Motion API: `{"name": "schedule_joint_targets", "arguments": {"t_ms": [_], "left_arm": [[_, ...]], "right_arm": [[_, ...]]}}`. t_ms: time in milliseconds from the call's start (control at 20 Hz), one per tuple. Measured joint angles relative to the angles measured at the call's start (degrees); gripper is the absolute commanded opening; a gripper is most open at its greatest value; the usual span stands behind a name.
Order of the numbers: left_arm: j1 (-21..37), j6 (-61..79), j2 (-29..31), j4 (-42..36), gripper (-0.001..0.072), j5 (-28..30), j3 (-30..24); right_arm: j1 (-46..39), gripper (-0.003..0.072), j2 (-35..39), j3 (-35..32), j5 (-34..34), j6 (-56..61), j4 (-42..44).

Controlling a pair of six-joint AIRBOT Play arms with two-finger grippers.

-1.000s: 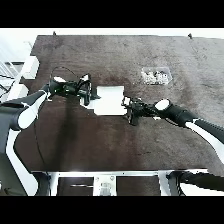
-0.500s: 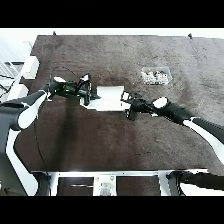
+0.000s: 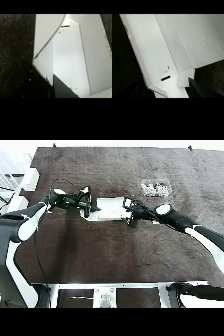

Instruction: Fold the box and place the chain.

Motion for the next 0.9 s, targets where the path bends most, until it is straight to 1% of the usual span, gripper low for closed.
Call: {"name": "schedule_joint_targets", "arguments": {"t_ms": [100, 550, 900], "left_arm": [[0.00, 0.00, 0.00, 0.00, 0.0016, 0.00, 0.00], [0.00, 0.00, 0.00, 0.00, 0.0016, -0.02, 0.00], [0.00, 0.00, 0.00, 0.00, 0.0016, -0.02, -0.02]], "right_arm": [[-1.09, 0.0660, -0.92, 1.14, 1.95, -0.68, 0.35], [-3.69, 0.0660, -3.87, 5.01, 6.78, -3.74, 3.17], [-7.91, 0.0660, -10.29, 11.78, 17.51, -4.70, 3.65]]}}
